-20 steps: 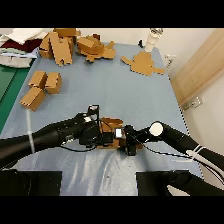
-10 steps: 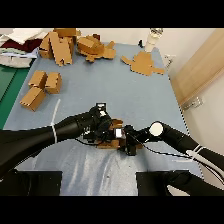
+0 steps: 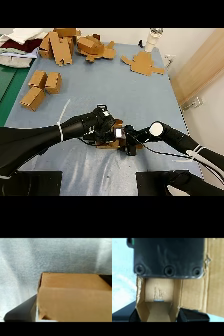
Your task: Fold the box.
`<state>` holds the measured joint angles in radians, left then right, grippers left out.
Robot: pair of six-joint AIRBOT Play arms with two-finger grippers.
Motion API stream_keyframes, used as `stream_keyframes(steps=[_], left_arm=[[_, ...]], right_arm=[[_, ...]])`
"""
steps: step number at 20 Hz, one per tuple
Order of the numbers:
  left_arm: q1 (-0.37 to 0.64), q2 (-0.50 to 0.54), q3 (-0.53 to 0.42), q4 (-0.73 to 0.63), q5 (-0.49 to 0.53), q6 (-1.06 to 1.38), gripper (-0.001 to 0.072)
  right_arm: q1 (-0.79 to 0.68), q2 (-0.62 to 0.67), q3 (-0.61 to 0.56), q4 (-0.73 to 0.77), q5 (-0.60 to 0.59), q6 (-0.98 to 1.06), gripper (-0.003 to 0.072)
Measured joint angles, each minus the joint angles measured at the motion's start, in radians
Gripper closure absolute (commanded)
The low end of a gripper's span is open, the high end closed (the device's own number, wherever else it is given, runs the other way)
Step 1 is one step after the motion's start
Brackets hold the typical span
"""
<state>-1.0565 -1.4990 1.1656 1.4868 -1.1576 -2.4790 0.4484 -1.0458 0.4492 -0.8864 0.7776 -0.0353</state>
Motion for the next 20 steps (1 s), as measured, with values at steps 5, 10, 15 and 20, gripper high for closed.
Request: stream_keyframes(steps=[5,10,15,20], left_arm=[[-0.003,-0.008,0.0,0.002,0.0,0.003,0.0528],[-0.003,-0.014,0.0,0.014,0.01,0.007,0.0668],[-0.005,-0.016,0.001,0.018,0.015,0.016,0.0699],[-0.012,-0.016,0.006,0.011,0.024,0.025,0.0697]], right_arm=[[0.0,0.0,0.0,0.0,0.0,0.001,0.0177],[0.0,0.0,0.0,0.001,0.0,0.002,0.0177],[0.0,0.0,0.0,0.0,0.0,0.002,0.0177],[-0.001,0.001,0.0,-0.001,0.0,0.002,0.0177]])
